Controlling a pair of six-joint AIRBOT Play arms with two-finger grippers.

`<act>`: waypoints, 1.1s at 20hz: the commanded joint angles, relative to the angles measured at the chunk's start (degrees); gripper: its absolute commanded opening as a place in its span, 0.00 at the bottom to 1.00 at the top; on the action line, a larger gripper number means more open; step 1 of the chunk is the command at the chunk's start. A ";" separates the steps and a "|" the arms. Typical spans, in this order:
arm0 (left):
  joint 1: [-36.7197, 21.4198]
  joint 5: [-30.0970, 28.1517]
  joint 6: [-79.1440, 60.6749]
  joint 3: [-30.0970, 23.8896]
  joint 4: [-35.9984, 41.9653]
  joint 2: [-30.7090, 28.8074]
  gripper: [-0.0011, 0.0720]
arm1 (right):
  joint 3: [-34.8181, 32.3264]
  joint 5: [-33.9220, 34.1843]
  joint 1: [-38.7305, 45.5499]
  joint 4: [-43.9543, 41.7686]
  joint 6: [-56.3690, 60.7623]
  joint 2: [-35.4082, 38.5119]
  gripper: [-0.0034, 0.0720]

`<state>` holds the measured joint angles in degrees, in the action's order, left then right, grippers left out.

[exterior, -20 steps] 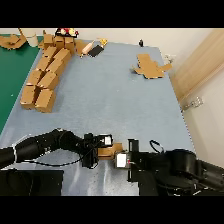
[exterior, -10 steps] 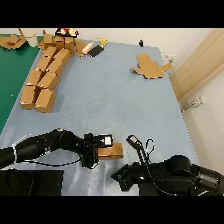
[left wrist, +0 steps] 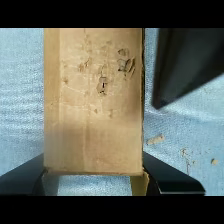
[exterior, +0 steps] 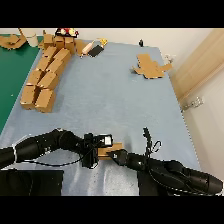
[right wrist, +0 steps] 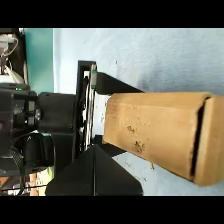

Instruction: Fold the box.

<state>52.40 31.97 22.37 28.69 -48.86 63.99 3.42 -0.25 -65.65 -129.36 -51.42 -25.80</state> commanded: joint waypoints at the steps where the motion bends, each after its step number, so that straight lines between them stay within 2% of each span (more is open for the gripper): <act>1: 0.02 -0.02 0.00 0.00 -0.02 -0.04 0.54 | -0.90 -2.71 -0.07 -0.07 1.73 -0.83 0.04; 11: 0.02 -0.02 -0.02 0.00 -0.02 -0.04 0.54 | -0.87 -4.39 -2.60 0.09 3.06 -7.02 0.04; 22: 0.02 -0.02 0.00 0.00 -0.02 -0.04 0.54 | -0.87 -4.33 -2.62 0.11 3.61 -9.29 0.04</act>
<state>52.40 31.94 22.37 28.69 -48.88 63.99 2.57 -4.73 -68.20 -129.23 -47.83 -34.20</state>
